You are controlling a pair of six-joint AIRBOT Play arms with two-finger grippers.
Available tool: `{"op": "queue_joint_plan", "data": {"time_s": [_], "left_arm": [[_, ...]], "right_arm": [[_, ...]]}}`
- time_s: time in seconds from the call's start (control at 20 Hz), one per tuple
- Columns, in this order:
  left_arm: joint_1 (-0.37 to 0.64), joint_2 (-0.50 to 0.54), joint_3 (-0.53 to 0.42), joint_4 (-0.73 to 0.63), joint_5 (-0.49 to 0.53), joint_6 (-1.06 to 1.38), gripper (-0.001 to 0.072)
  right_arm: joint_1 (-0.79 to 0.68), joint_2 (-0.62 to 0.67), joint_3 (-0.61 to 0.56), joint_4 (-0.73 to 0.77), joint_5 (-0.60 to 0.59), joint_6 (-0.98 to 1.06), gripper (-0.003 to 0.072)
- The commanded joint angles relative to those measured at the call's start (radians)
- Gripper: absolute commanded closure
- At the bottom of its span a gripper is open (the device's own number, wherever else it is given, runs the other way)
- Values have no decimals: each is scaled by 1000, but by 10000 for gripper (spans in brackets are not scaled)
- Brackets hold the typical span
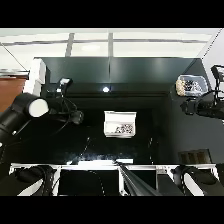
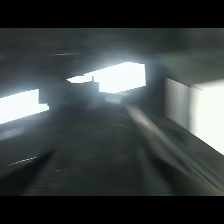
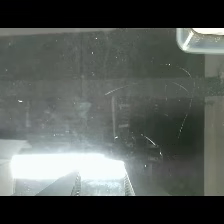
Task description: Fold the box and place the chain.
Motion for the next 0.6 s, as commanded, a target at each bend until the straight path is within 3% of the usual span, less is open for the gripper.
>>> {"op": "queue_joint_plan", "data": {"time_s": [0.0, 0.15, 0.4, 0.55], "left_arm": [[148, 37, -166, -656, 129, 818, -1], [105, -62, -170, -610, 126, 1044, -2], [11, -207, -169, -624, 143, 1794, -2], [-1, -290, -143, -630, 159, 1908, -2]], "right_arm": [[0, 0, -4, 3, -10, 12, 380], [0, 0, -4, 4, -10, 12, 381], [1, 0, -4, 5, -9, 19, 381], [1, 0, -4, 4, -9, 27, 380]]}}
